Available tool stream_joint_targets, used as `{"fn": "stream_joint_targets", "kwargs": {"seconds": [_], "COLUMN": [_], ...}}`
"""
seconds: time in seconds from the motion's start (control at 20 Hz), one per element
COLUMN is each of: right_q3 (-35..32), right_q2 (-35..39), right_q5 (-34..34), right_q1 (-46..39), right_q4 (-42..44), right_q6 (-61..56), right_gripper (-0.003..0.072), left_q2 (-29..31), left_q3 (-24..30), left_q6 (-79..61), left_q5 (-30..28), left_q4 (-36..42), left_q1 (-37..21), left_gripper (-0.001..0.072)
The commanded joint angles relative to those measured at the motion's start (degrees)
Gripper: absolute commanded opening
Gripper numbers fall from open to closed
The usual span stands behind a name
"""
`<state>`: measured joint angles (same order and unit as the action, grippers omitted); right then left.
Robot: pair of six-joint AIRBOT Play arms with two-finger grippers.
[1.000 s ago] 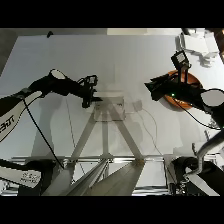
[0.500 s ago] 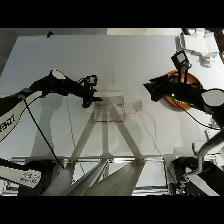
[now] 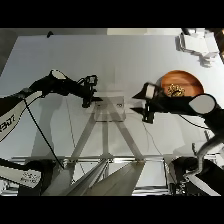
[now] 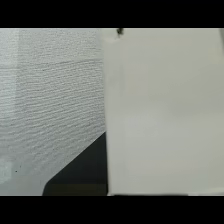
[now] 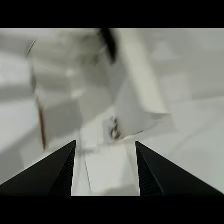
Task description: Fold the box and place the chain.
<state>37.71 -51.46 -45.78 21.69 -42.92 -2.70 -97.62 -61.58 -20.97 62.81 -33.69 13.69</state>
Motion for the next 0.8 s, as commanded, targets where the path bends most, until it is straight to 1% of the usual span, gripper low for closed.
{"fn": "stream_joint_targets", "kwargs": {"seconds": [0.0,0.1,0.15,0.2,0.25,0.35,0.4,0.5,0.6,0.75], "right_q3": [0.0,0.0,0.0,0.0,0.0,0.0,0.0,0.0,0.0,0.0], "right_q2": [-1.25,-3.39,-4.76,-6.43,-8.66,-13.25,-15.32,-18.64,-21.05,-23.65], "right_q5": [-0.72,-0.26,-0.02,0.02,-0.07,-0.26,-0.24,1.44,4.33,5.99], "right_q1": [3.34,3.3,3.28,2.73,1.62,-1.95,-3.72,-5.09,-3.87,-2.19], "right_q4": [-10.64,-11.04,-10.82,-10.45,-8.52,-1.7,1.31,2.86,3.1,5.9], "right_q6": [3.67,3.78,4.98,6.51,8.48,13.16,16.28,22.45,22.91,22.91], "right_gripper": [0.0418,0.042,0.0448,0.045,0.0451,0.0466,0.0496,0.0702,0.0701,0.0701], "left_q2": [-0.04,-0.04,-0.04,-0.04,-0.04,-0.04,-0.04,-0.04,-0.04,-0.04], "left_q3": [0.02,0.02,0.02,0.02,0.02,0.02,0.02,0.02,0.02,0.02], "left_q6": [-0.02,-0.02,-0.02,-0.02,-0.02,-0.02,-0.02,0.0,-0.02,-0.02], "left_q5": [0.0,0.0,0.0,-0.02,0.0,0.0,-0.02,0.0,-0.02,-0.02], "left_q4": [-0.02,0.0,0.0,-0.02,0.0,-0.02,0.0,-0.02,-0.02,-0.02], "left_q1": [-0.04,-0.02,-0.02,-0.04,-0.02,-0.02,-0.02,-0.02,-0.02,-0.04], "left_gripper": [0.0008,0.0008,0.0008,0.0008,0.0008,0.0008,0.0008,0.0008,0.0008,0.0008]}}
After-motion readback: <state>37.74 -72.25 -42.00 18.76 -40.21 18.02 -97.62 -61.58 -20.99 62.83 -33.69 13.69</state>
